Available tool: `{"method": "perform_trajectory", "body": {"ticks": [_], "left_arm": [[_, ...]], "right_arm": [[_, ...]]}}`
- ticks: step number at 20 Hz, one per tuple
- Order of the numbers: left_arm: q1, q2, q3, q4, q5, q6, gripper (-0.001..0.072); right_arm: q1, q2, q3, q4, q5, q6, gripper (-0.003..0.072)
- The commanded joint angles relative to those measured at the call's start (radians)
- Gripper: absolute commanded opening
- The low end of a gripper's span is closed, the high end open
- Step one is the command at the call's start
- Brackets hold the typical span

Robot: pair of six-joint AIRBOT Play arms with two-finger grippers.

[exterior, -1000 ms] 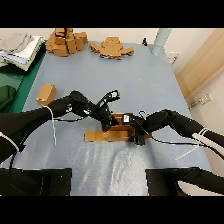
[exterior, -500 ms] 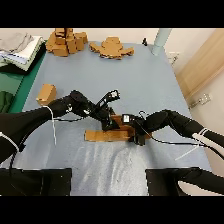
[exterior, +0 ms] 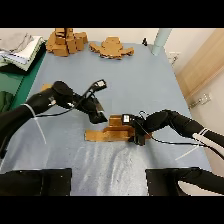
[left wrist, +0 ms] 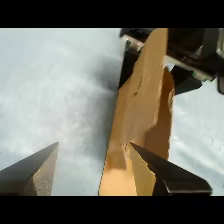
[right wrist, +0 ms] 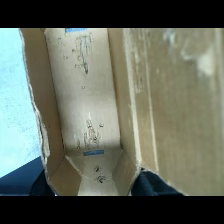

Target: Fold the box.

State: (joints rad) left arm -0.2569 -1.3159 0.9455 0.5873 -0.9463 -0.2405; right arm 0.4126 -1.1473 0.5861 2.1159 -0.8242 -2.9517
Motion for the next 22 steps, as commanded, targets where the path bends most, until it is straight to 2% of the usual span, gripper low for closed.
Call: {"method": "perform_trajectory", "body": {"ticks": [1, 2, 3, 4, 6, 8, 9, 13, 16, 20, 22], "left_arm": [[0.072, 0.066, 0.001, 0.158, -0.127, -0.247, 0.0694], [0.078, 0.067, 0.001, 0.157, -0.158, -0.321, 0.0499], [0.077, 0.067, 0.001, 0.158, -0.203, -0.393, 0.0141], [0.073, 0.067, 0.001, 0.150, -0.245, -0.434, 0.0011], [0.043, 0.067, 0.000, 0.111, -0.313, -0.579, 0.0011], [-0.013, 0.067, -0.007, 0.000, -0.351, -0.645, 0.0011], [-0.048, 0.067, -0.007, -0.044, -0.327, -0.658, 0.0011], [-0.119, 0.039, 0.024, -0.101, -0.093, -0.748, 0.0011], [-0.116, -0.042, 0.060, -0.100, -0.033, -0.775, 0.0011], [-0.116, -0.146, 0.063, -0.086, 0.084, -0.803, 0.0011], [-0.116, -0.183, 0.063, -0.085, 0.109, -0.828, 0.0010]], "right_arm": [[0.000, 0.000, 0.000, 0.001, 0.001, 0.000, 0.0592], [0.000, 0.000, 0.001, 0.001, 0.001, 0.000, 0.0593], [0.000, 0.000, 0.001, 0.001, 0.001, 0.000, 0.0592], [0.000, 0.000, 0.001, 0.001, 0.001, 0.000, 0.0593], [0.000, 0.000, 0.001, 0.001, 0.001, 0.000, 0.0593], [0.000, 0.000, 0.000, 0.001, 0.001, 0.000, 0.0593], [0.000, 0.000, 0.001, 0.001, 0.001, 0.000, 0.0593], [0.000, 0.000, 0.001, 0.001, 0.001, 0.000, 0.0593], [0.000, 0.000, 0.000, 0.001, 0.001, 0.000, 0.0593], [0.000, 0.000, 0.000, 0.001, 0.001, 0.000, 0.0593], [0.000, 0.000, 0.000, 0.001, 0.001, 0.000, 0.0593]]}}
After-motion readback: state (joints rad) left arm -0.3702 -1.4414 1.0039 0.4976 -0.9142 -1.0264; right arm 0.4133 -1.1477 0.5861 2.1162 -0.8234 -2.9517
